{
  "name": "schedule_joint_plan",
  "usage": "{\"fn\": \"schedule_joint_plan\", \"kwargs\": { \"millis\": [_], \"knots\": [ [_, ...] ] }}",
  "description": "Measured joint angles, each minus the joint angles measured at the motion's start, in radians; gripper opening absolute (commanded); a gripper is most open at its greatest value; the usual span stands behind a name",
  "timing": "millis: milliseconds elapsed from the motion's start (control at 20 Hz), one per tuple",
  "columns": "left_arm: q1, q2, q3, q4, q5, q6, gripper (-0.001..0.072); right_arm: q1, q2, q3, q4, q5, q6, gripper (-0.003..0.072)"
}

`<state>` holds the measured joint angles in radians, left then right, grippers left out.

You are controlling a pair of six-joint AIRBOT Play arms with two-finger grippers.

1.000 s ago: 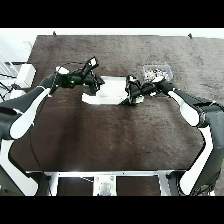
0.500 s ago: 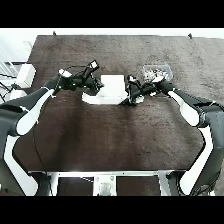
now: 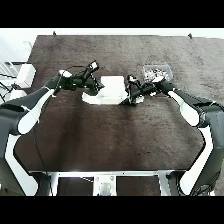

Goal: Fold the box and place the chain.

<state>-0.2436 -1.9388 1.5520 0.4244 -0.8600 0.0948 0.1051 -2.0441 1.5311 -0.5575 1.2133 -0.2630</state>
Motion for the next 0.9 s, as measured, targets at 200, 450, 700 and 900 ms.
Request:
{"fn": "schedule_joint_plan", "kwargs": {
  "millis": [200,450,700,900],
  "knots": [
    [0.032,0.001,0.1,0.038,-0.147,-0.037,0.0021,0.0,0.0,0.0,0.0,0.0,0.0,0.0557],
    [0.067,0.001,0.227,0.24,-0.367,-0.117,0.0492,0.0,0.0,0.0,0.0,0.0,0.0,0.0557],
    [0.073,-0.003,0.26,0.413,-0.441,-0.154,0.0494,0.0,0.0,0.0,0.0,0.0,0.0,0.0557],
    [0.043,-0.017,0.25,0.467,-0.444,-0.158,0.0712,0.0,0.0,0.0,0.0,0.0,0.0,0.0557]
  ]
}}
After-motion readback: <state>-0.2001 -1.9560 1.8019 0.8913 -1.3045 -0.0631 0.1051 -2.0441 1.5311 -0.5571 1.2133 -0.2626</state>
